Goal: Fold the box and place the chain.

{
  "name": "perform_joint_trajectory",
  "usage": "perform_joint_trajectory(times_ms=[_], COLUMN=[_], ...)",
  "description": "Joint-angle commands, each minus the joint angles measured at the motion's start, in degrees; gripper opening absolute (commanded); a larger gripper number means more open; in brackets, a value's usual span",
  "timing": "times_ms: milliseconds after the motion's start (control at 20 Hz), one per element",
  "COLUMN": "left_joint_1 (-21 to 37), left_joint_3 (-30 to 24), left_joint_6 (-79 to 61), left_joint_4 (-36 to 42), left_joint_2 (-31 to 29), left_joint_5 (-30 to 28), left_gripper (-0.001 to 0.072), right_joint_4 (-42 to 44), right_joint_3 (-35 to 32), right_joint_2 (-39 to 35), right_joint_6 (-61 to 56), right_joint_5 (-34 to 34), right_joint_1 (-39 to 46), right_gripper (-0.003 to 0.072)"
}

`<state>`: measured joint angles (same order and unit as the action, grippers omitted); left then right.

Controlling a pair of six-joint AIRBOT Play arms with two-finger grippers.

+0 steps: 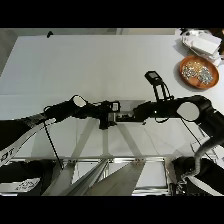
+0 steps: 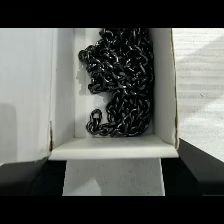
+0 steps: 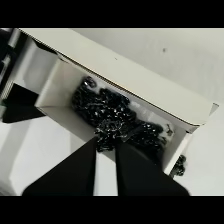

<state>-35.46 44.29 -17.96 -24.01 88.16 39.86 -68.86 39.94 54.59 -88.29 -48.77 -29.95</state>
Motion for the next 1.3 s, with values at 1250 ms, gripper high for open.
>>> perform_joint_trajectory(times_ms=[1250], left_joint_1=[0.02], left_joint_3=[0.02], left_joint_6=[0.0], left_joint_4=[0.0], left_joint_2=[-0.02], left_joint_5=[0.02], left_gripper=[0.0136], right_joint_4=[3.06], right_joint_3=[-19.08], right_joint_2=[-8.26], right_joint_6=[63.08], right_joint_5=[4.24], right_joint_1=[15.98], right_gripper=[0.0315])
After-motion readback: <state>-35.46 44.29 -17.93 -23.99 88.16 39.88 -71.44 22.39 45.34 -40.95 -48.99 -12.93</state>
